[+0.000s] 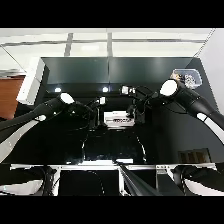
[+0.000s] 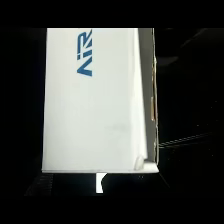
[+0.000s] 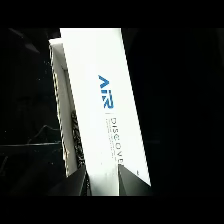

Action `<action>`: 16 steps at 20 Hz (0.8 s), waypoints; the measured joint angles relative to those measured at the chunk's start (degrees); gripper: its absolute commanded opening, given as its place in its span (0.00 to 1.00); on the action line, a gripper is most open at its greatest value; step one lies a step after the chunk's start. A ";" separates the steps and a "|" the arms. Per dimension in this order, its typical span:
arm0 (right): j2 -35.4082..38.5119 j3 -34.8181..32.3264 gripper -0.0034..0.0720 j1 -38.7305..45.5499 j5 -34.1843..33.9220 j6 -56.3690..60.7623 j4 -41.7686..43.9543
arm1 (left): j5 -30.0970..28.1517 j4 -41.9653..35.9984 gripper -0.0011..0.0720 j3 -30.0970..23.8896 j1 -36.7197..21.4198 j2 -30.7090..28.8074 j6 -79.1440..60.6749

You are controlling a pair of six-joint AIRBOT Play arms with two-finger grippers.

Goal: Fold the box and place the chain.

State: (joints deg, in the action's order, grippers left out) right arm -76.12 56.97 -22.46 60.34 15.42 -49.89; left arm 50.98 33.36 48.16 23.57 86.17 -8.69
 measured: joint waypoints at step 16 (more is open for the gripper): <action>-0.13 -0.15 0.41 0.00 1.33 0.44 -0.09 | 0.00 0.02 0.48 0.00 0.00 0.00 -0.02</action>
State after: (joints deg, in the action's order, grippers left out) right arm -76.25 56.82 -22.46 61.67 15.86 -49.98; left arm 50.98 33.39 48.16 23.57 86.17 -8.71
